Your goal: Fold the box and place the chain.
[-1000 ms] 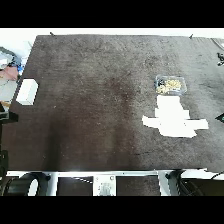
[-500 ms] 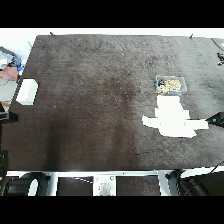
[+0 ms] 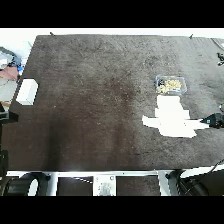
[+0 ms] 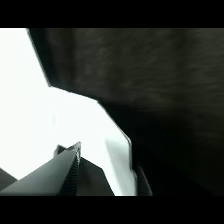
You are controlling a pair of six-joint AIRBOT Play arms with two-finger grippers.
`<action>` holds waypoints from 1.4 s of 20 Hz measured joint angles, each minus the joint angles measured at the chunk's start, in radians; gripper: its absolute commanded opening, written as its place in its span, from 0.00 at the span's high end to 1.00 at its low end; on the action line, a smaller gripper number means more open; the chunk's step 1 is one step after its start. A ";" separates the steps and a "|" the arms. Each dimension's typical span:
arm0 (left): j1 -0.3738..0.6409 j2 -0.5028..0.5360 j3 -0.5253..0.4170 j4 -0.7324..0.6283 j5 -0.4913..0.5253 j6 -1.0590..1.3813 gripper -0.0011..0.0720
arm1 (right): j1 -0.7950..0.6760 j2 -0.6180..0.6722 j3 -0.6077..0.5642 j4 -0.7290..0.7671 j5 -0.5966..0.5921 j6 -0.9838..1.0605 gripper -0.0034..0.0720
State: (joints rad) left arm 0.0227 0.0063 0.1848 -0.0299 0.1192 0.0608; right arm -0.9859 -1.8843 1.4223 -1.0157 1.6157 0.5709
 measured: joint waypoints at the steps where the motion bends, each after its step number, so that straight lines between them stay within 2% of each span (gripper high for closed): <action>1: 0.000 0.000 0.000 0.000 0.000 0.000 0.97 | 0.003 0.000 -0.018 0.009 0.005 -0.001 0.56; 2: 0.000 0.000 0.000 0.000 0.000 0.000 0.97 | 0.007 0.000 -0.036 0.014 0.010 -0.004 0.72; 3: 0.000 0.000 0.000 0.000 0.000 0.000 0.97 | 0.007 0.000 -0.049 0.019 0.016 -0.009 0.76; 4: 0.000 0.000 0.000 0.000 0.000 0.000 0.97 | 0.007 0.000 -0.058 0.026 0.022 -0.013 0.94; 10: 0.000 0.000 0.000 0.000 0.000 0.000 0.97 | 0.017 0.017 -0.113 0.093 0.119 -0.008 0.94; 16: 0.000 0.000 0.000 0.000 0.000 0.000 0.97 | 0.131 0.168 -0.360 0.149 0.082 -0.011 0.94; 19: 0.000 0.000 0.000 0.000 0.000 0.000 0.97 | 0.228 0.276 -0.512 0.248 0.014 -0.035 0.94; 23: 0.000 0.000 0.000 0.000 -0.002 0.000 0.97 | 0.443 0.423 -0.707 0.457 -0.173 -0.064 0.94; 28: 0.000 0.000 0.000 0.000 -0.027 0.000 0.97 | 0.797 0.520 -0.793 0.740 -0.457 -0.078 0.94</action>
